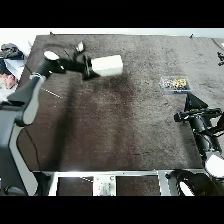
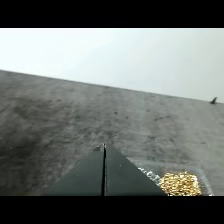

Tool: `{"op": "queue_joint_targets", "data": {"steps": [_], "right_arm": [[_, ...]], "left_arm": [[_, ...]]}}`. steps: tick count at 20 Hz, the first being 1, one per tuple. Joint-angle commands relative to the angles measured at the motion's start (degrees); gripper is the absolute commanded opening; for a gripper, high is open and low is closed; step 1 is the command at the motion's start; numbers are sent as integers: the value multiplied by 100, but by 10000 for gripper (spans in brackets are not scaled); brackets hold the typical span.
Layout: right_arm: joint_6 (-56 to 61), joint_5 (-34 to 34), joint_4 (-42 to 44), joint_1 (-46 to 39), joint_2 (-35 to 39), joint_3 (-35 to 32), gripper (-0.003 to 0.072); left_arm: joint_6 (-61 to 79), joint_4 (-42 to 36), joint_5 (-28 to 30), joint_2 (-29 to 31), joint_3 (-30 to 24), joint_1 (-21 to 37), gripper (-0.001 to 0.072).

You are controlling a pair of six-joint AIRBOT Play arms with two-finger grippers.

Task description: Fold the box and place the chain.

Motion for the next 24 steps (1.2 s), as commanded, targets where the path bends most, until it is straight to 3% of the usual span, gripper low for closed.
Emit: {"op": "queue_joint_targets", "data": {"steps": [1,5,9,12,16,24], "right_arm": [[0,-332,-2,2,7,-2,-15],[0,-431,-2,2,4,-2,-15],[0,-433,-2,2,4,-2,-15],[0,-433,-2,2,4,-2,-15],[0,-435,-2,2,4,-2,-15],[0,-446,-2,2,4,-2,-15]], "left_arm": [[-1062,63,1596,903,31,577,7],[-2863,1541,2754,1403,31,1692,7],[-4339,2828,2796,1397,-463,2557,8],[-4411,2885,3156,1390,-1351,2833,9],[-4409,2841,4284,1357,-2428,2861,10],[-4345,2833,4273,750,-2509,2863,10]]}}
